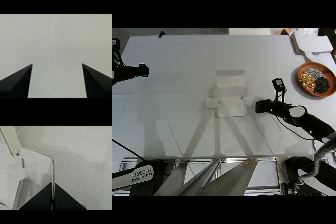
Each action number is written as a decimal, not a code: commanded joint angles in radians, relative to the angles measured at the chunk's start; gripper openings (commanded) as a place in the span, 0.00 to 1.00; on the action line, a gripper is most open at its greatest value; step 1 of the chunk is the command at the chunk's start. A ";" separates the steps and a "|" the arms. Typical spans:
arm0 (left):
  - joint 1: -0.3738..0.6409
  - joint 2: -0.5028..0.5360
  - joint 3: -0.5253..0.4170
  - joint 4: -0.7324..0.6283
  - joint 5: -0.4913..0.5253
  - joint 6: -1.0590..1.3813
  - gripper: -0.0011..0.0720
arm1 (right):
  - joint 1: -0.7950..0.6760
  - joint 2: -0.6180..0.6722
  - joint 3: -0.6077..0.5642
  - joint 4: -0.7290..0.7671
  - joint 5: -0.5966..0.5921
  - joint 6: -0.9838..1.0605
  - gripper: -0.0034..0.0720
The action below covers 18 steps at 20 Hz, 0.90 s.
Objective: Fold the box and place the chain.
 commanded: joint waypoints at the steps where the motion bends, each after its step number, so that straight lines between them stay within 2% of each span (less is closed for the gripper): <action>1: 0.000 0.000 0.000 0.000 0.000 0.000 0.97 | 0.001 -0.001 0.000 0.008 0.000 0.000 0.05; 12: -0.001 0.000 0.000 -0.005 0.000 0.000 0.97 | 0.001 -0.001 0.000 0.006 -0.001 0.000 0.06; 18: -0.001 -0.002 0.000 -0.212 -0.025 -0.029 0.97 | 0.001 -0.001 -0.001 0.006 -0.002 0.000 0.06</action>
